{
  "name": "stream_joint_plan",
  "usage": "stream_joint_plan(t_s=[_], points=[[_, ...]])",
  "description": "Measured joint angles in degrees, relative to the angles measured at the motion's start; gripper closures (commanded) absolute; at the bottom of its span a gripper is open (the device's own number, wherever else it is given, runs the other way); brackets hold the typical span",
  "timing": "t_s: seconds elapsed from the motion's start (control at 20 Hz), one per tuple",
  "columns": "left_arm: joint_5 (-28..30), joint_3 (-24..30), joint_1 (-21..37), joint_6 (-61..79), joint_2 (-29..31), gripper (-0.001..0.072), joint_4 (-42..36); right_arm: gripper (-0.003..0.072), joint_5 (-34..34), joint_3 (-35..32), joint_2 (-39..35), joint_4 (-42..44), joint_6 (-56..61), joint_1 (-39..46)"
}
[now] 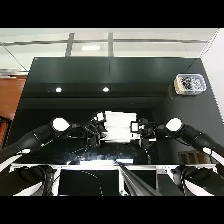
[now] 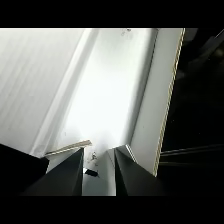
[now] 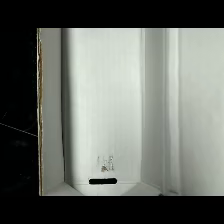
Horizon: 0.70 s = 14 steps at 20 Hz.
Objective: Fold the box and place the chain.
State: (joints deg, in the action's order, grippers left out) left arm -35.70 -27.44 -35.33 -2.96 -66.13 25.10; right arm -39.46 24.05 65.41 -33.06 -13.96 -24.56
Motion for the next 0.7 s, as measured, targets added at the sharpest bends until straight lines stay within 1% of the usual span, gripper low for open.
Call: stream_joint_plan(t_s=[0.05, 0.1, 0.15, 0.2, 0.25, 0.3, 0.35, 0.45, 0.5, 0.55, 0.6, 0.7], points=[[0.39, 0.0, 0.0, -0.02, -0.11, 0.0331, -0.28, 0.0278, 0.0, 0.0, 0.0, 0.0, 0.0, 0.0], [0.68, 0.0, 0.0, -0.02, -0.15, 0.0339, -0.44, 0.0278, 0.0, 0.0, 0.0, 0.02, 0.02, 0.0], [0.79, 0.0, 0.0, -0.02, -0.2, 0.0363, -0.55, 0.0279, 0.02, 0.0, 0.0, 0.02, 0.02, 0.0], [0.9, 0.0, 0.0, -0.02, -0.22, 0.0351, -0.7, 0.0278, 0.02, 0.0, 0.0, 0.02, 0.02, 0.0], [1.07, 0.0, 0.0, 0.0, -0.24, 0.0281, -0.74, 0.0278, 0.02, 0.0, 0.0, 0.02, 0.02, 0.0], [1.14, 0.0, 0.0, 0.0, -0.24, 0.0236, -0.76, 0.0278, 0.04, 0.0, 0.0, 0.02, 0.02, 0.0], [1.16, 0.0, 0.0, -0.02, -0.24, 0.0236, -0.79, 0.0278, 0.07, 0.0, 0.0, 0.04, 0.02, 0.0], [1.2, 0.0, 0.0, 0.0, -0.24, 0.0238, -0.72, 0.0278, 0.09, 0.0, 0.0, 0.02, 0.02, 0.0], [1.2, 0.0, 0.0, -0.02, -0.24, 0.0332, -0.63, 0.0278, 0.09, 0.0, 0.0, 0.02, 0.02, 0.0], [1.22, 0.0, 0.0, 0.0, -0.24, 0.0368, -0.44, 0.0278, 0.09, 0.0, 0.0, 0.02, 0.02, 0.0], [1.27, 0.0, 0.0, 0.02, -0.26, 0.0287, -0.28, 0.0278, 0.09, 0.0, 0.0, 0.02, 0.0, 0.0], [0.96, 0.0, -0.02, 0.02, -0.24, 0.0191, -0.26, 0.0278, 0.09, 0.0, 0.0, 0.0, 0.0, 0.0]])
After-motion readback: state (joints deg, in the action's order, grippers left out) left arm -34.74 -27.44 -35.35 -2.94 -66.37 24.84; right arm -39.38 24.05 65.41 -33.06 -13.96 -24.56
